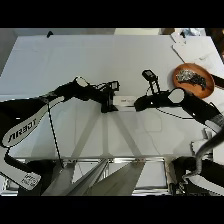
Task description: Fold the box and place the chain.
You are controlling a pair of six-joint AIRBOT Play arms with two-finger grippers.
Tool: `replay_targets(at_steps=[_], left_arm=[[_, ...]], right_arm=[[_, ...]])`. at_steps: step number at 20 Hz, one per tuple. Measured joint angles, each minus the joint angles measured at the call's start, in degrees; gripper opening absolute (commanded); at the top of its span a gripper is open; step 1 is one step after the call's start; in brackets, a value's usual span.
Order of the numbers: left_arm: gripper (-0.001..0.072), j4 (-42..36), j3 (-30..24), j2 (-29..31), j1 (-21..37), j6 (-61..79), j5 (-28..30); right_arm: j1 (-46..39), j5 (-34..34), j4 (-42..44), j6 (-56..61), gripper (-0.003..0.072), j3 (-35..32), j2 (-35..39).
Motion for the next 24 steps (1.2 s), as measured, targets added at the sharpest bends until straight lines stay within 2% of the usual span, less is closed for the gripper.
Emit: replay_targets(at_steps=[5,10,13,16,20,24], left_arm=[[0.0155,0.0,0.0,0.0,0.0,0.0,0.0],[0.0155,-0.1,0.0,0.0,0.0,-0.1,0.0],[0.0155,-0.1,0.0,0.0,0.0,-0.1,0.0],[0.0155,-0.1,0.0,0.0,0.0,-0.1,0.0],[0.0155,0.0,0.0,0.0,0.0,-0.1,0.0],[0.0155,0.0,0.0,0.0,0.0,-0.1,0.0]], right_arm=[[-0.2,0.4,-1.0,0.2,0.0014,0.0,1.2],[-0.3,-0.2,-3.0,0.5,0.0014,2.9,9.5],[-0.3,-1.6,-9.0,1.0,0.0015,3.8,15.6],[-0.3,-1.3,-19.4,7.4,0.0015,4.1,20.4],[-0.3,5.0,-32.7,18.5,0.0015,4.2,23.0],[-0.3,14.7,-39.3,22.5,0.0016,4.3,23.8]])
